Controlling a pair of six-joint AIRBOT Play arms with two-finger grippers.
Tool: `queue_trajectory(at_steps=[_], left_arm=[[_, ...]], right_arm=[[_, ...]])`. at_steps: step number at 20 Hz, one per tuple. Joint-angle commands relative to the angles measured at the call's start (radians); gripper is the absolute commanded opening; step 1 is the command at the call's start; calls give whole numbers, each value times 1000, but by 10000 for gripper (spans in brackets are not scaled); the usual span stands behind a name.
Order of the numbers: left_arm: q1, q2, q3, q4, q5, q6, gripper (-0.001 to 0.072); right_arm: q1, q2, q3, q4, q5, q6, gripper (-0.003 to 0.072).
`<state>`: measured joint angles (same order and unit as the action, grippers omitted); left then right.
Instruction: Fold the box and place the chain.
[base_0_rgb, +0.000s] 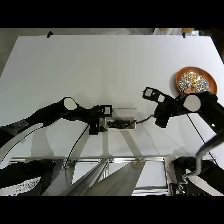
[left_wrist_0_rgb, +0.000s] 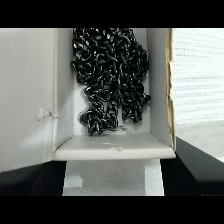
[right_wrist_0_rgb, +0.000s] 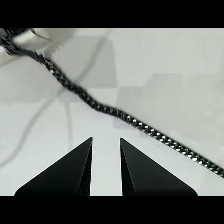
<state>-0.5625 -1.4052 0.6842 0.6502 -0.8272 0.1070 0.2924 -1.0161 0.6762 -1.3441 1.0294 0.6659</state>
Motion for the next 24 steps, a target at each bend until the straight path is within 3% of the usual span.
queue_trajectory(at_steps=[1,9,19,22,24], left_arm=[[0,0,0,0,0,0,109],[0,0,0,0,0,0,109],[0,0,0,0,0,0,109],[0,0,0,0,0,0,109],[0,0,0,1,0,0,109]], right_arm=[[-11,-108,-3,-26,-19,-74,203],[-11,-181,-3,-13,-142,-76,201],[-11,-264,-4,-18,-124,-91,169],[-11,-275,-4,-18,-101,-92,24],[-11,-270,-4,-18,-91,-91,18]])
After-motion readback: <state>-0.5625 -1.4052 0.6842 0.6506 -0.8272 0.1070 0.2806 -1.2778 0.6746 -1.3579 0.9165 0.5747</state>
